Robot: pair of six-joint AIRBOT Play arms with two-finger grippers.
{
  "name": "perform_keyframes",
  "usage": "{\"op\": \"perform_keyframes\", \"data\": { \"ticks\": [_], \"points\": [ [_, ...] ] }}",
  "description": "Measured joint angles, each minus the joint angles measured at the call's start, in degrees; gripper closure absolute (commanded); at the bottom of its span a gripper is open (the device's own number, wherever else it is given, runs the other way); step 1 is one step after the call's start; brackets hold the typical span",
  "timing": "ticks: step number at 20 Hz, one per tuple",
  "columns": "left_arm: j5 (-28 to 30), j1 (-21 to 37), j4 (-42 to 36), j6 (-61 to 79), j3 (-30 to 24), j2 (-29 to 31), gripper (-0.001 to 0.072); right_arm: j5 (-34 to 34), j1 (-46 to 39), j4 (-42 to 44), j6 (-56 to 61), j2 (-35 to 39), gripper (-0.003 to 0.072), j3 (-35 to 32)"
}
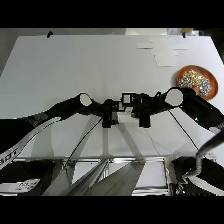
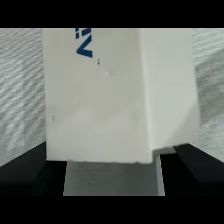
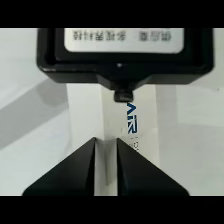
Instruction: Fold the box and place the chain.
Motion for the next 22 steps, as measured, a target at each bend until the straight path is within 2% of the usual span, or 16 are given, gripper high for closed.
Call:
{"op": "perform_keyframes", "data": {
  "ticks": [2, 22],
  "points": [
    [0.0, 0.0, 0.0, 0.0, 0.0, 0.0, 0.0647, -0.1, 0.0, -0.2, 0.1, 0.0, 0.0644, 0.0],
    [0.0, 0.1, 0.0, 0.1, 0.0, 0.0, 0.0647, -2.8, 0.0, -0.8, 0.2, 0.7, 0.0646, 0.0]
  ]
}}
